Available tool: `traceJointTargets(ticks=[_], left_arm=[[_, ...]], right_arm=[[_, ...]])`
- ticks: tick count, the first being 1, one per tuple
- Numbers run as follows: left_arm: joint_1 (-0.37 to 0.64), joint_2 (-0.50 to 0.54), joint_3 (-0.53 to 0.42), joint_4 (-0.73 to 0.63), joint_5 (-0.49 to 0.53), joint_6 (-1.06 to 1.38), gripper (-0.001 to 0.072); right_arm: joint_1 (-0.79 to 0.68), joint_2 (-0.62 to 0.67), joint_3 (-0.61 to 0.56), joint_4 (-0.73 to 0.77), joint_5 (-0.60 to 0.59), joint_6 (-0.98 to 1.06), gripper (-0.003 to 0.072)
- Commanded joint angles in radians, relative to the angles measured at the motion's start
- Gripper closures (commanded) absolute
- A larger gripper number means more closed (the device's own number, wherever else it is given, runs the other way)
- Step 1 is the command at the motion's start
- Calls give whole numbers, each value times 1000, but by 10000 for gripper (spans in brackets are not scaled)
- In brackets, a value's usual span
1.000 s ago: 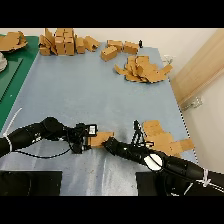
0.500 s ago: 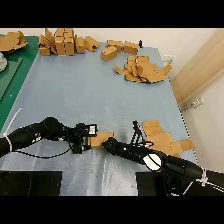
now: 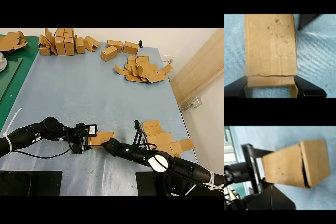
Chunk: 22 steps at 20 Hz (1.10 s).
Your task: Fold the box.
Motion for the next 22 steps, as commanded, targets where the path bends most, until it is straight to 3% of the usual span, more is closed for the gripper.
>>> traceJointTargets(ticks=[1, 7, 16, 22], left_arm=[[1, -1, 0, 0, 0, 0, 239], [0, -1, 0, 0, -1, 0, 239], [0, -1, 0, 0, -1, 0, 239], [0, -1, 0, 0, -1, 0, 238]], right_arm=[[-1, 69, 1, -6, -15, 0, 687], [0, 21, 1, -10, -26, 0, 687], [3, -157, 1, -28, -10, 0, 687], [3, -164, 1, -29, 1, 0, 687]])
